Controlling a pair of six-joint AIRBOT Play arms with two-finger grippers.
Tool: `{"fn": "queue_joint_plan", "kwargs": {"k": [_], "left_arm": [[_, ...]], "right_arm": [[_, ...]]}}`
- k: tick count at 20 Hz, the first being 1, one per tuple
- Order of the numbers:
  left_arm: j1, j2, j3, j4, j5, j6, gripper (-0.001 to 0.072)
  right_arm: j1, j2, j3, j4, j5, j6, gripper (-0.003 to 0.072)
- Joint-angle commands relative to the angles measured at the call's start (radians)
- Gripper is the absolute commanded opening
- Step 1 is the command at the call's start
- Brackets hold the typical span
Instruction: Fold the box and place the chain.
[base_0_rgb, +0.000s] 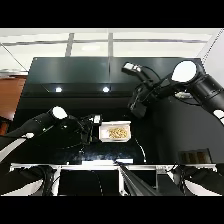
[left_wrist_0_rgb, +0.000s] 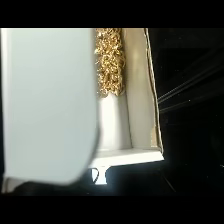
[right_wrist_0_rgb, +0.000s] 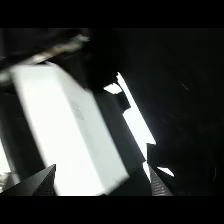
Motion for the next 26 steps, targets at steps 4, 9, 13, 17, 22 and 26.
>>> {"fn": "queue_joint_plan", "kwargs": {"k": [4,9,13,17,22,26], "left_arm": [[0.000,0.000,0.001,0.000,-0.002,0.000,0.0481],[0.000,-0.003,0.001,0.000,-0.002,0.000,0.0481],[0.000,-0.003,0.001,0.000,-0.002,0.000,0.0481],[0.000,-0.003,0.001,0.000,-0.002,0.000,0.0481],[0.000,-0.003,0.001,0.000,-0.002,0.000,0.0481],[0.000,-0.003,0.001,0.000,-0.002,0.000,0.0481]], "right_arm": [[0.058,-0.002,-0.198,0.015,-0.100,-0.106,0.0695],[0.134,-0.002,-0.201,-0.014,-0.109,-0.162,0.0695],[0.134,-0.002,-0.201,-0.025,-0.073,-0.163,0.0695],[0.134,-0.002,-0.201,-0.053,-0.076,-0.163,0.0695],[0.134,-0.002,-0.202,-0.060,-0.117,-0.162,0.0695],[0.161,-0.004,-0.202,-0.124,-0.120,-0.161,0.0695]]}}
